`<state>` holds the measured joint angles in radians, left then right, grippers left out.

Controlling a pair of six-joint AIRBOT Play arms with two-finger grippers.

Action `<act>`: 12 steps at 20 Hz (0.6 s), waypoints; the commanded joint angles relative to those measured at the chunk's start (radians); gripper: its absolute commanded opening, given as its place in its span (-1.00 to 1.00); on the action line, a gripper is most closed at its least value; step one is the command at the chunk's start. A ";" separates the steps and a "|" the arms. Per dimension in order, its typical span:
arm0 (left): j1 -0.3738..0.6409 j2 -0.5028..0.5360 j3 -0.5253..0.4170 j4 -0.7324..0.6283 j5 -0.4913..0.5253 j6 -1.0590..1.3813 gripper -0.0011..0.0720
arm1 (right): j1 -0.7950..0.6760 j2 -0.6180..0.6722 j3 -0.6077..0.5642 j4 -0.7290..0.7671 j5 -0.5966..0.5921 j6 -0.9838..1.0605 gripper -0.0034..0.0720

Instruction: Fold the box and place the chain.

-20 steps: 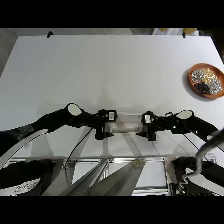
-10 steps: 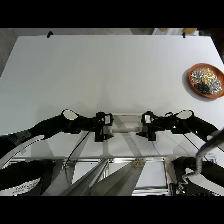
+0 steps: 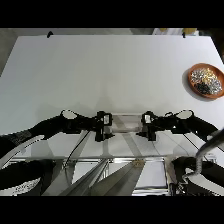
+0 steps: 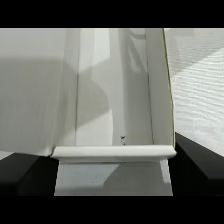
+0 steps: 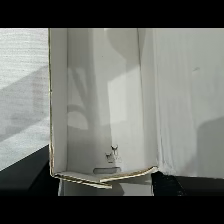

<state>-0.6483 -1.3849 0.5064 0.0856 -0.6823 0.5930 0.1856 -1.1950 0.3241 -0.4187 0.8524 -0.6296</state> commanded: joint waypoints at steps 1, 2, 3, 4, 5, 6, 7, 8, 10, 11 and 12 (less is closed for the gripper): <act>0.001 -0.001 0.000 -0.006 -0.002 0.010 0.58 | 0.000 0.001 0.000 0.000 0.000 0.000 0.17; 0.001 -0.001 0.000 -0.006 -0.002 0.010 0.37 | 0.000 0.001 0.000 0.000 0.000 0.000 0.17; 0.001 -0.001 0.000 -0.003 -0.002 0.010 0.04 | 0.000 0.001 0.000 0.000 0.000 0.000 0.17; -0.001 -0.001 0.000 -0.002 0.000 0.010 -0.23 | 0.000 0.001 0.000 0.000 0.000 0.000 0.17; -0.001 -0.001 0.000 -0.003 0.002 0.010 -0.26 | 0.000 0.001 0.000 0.000 0.000 0.000 0.17; -0.001 -0.001 0.000 -0.003 0.002 0.010 -0.26 | 0.000 0.001 0.000 0.000 0.000 0.000 0.17; -0.001 -0.001 0.000 -0.003 0.001 0.010 -0.26 | 0.000 0.001 0.000 0.000 0.000 0.000 0.17; -0.001 -0.001 0.000 -0.003 0.001 0.010 -0.23 | 0.000 0.001 0.000 0.000 0.000 0.000 0.17; -0.001 -0.001 0.000 -0.002 0.002 0.009 -0.23 | 0.000 0.000 0.000 0.000 0.000 0.000 0.17; -0.001 -0.001 0.000 -0.002 0.002 0.009 -0.23 | 0.000 0.000 0.000 0.000 0.000 0.000 0.17; -0.001 -0.001 0.000 -0.003 0.001 0.010 -0.23 | 0.000 0.001 0.000 0.000 0.000 0.000 0.17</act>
